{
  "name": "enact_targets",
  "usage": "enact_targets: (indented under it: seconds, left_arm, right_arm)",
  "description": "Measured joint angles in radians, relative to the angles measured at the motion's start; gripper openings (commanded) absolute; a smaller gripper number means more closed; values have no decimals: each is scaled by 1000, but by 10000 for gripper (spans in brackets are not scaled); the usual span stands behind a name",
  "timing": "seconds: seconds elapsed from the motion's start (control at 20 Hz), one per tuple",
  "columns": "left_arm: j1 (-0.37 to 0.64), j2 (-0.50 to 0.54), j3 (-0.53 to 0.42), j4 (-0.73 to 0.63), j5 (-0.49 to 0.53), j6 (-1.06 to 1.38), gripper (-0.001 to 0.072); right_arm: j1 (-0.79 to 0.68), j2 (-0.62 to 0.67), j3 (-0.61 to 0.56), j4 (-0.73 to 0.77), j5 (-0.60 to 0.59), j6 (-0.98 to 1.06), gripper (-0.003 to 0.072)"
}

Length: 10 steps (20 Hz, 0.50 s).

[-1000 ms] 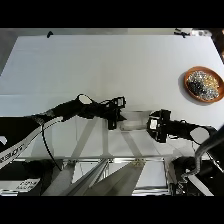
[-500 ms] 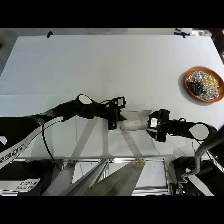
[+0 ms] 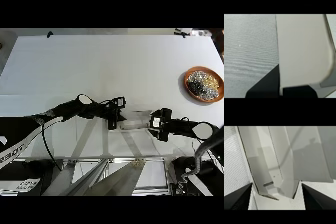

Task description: Fold the box and place the chain.

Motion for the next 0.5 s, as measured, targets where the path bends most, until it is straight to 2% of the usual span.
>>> enact_targets:
  seconds: [0.35,0.5]
  left_arm:
    - [0,0,0,0,0,0,11]
    - [0,0,0,0,0,0,11]
  right_arm:
    - [-6,-27,0,60,-9,-70,684]
    - [-7,-51,0,89,-11,-119,662]
